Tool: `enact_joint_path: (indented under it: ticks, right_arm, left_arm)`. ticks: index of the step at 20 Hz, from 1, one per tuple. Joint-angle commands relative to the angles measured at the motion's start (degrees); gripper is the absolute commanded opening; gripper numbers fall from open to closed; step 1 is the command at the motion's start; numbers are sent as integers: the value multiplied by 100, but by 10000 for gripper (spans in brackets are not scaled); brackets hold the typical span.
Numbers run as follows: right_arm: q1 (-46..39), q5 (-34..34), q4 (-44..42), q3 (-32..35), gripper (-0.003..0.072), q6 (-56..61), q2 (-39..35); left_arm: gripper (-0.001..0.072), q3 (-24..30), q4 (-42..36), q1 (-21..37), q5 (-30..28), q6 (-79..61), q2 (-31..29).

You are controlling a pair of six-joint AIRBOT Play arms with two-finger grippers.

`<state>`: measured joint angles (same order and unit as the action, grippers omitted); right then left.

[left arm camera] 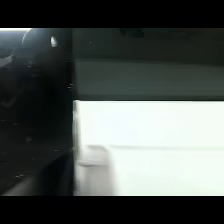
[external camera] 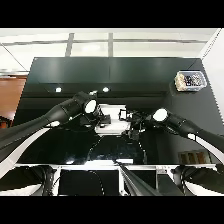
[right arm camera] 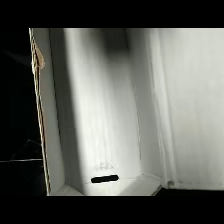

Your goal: Fold the box and place the chain.

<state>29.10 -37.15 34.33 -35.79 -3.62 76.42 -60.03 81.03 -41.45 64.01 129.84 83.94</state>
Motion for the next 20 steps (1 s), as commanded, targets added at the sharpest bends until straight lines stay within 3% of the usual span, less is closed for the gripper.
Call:
enact_joint_path:
  ticks: [1, 2, 3, 7, 10, 14, 20]
  right_arm:
    - [7, -17, 0, -2, 191, 4, 4]
    - [7, -15, 0, -2, 192, 4, 4]
    - [7, -15, 0, -2, 191, 4, 4]
    - [7, -17, 0, -2, 211, 33, 4]
    - [4, -72, 293, -4, 683, 901, -11]
    - [0, -577, 1032, -9, 695, 1071, -415]
    - [-7, -525, 1720, -4, 695, 1062, -1097]
  left_arm:
    - [184, -7, 66, 17, -33, 11, -7]
    - [52, -7, 109, 17, -17, 4, -7]
    - [22, -7, 129, 17, -33, 4, -7]
    - [22, -7, 149, 17, -33, -81, -7]
    - [22, -7, 170, 17, -33, -79, -7]
    - [22, -7, 216, 17, -28, -98, -7]
    - [22, -7, 317, 15, 44, -234, -7]
